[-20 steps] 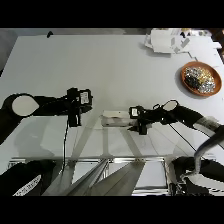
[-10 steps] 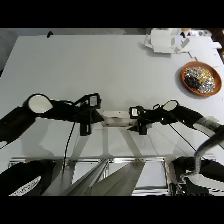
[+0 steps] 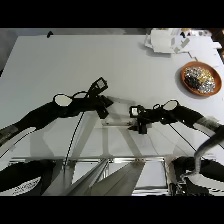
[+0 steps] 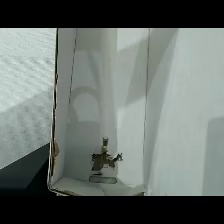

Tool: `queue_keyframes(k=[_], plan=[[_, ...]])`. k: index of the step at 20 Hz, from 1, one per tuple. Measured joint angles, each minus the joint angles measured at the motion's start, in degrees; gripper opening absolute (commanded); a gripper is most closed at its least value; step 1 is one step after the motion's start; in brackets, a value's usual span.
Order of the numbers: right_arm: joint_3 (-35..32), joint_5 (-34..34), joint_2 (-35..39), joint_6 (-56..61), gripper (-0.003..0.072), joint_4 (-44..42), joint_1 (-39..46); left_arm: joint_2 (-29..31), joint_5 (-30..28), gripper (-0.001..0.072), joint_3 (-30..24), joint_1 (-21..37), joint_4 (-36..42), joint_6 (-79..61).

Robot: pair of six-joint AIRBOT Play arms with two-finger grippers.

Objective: Fold the box and place the chain.

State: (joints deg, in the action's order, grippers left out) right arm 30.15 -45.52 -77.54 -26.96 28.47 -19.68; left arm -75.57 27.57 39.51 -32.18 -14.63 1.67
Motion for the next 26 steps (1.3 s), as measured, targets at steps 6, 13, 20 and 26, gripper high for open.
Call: queue_keyframes(k=[6,13,20,26], plan=[[0.0,0.0,0.0,0.0,0.027,0.0,0.0,-2.3,1.0,0.0002,0.0,0.1,0.2,-0.1],[0.0,0.0,0.0,-0.3,0.027,0.3,0.0,7.6,6.1,0.0009,-0.1,0.1,-18.9,9.7],[0.0,-0.1,0.0,-0.2,0.027,0.2,0.0,17.2,25.0,0.0222,-0.1,0.3,-44.5,17.8],[0.0,-0.1,0.0,-0.1,0.027,0.2,0.0,14.0,27.9,0.0378,-0.1,1.5,-47.7,10.8]])
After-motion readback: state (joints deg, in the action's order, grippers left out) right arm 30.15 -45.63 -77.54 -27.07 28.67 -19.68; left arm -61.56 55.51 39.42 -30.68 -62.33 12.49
